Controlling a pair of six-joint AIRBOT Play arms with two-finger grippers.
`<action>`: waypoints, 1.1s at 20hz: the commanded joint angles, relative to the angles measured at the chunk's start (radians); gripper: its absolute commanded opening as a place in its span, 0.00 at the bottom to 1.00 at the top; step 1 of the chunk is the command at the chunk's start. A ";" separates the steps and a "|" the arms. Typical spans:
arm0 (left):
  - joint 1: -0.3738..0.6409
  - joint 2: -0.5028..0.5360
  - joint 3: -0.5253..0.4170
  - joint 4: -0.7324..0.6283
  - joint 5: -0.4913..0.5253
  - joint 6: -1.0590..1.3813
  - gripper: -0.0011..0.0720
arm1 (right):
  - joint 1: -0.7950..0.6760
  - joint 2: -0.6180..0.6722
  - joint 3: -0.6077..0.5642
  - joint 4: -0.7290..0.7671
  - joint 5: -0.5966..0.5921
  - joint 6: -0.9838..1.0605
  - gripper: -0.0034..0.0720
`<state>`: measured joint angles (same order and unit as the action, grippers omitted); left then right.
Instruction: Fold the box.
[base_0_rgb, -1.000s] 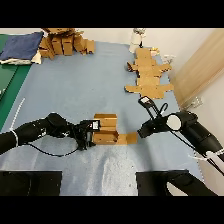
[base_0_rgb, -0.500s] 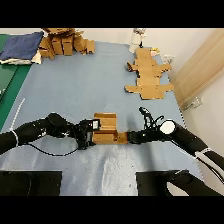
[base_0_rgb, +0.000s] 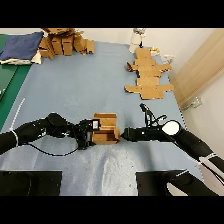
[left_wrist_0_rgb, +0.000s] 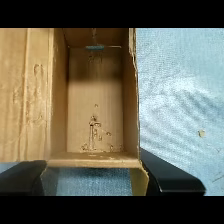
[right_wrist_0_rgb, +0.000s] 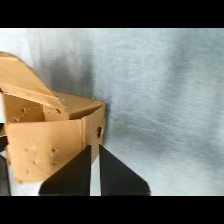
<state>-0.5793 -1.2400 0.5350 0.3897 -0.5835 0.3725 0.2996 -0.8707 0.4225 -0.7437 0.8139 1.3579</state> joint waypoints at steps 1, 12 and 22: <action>0.000 0.000 0.000 0.000 0.000 0.000 0.58 | 0.003 0.015 0.002 0.046 -0.003 0.006 0.17; 0.000 0.000 0.000 0.000 0.000 0.000 0.58 | 0.033 0.016 0.002 0.053 -0.012 0.003 0.68; 0.000 0.000 0.000 0.000 0.000 0.000 0.58 | 0.244 -0.139 0.131 -0.243 -0.085 0.329 0.64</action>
<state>-0.5793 -1.2400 0.5350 0.3897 -0.5835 0.3729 0.4503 -0.9512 0.4866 -0.7822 0.7525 1.4708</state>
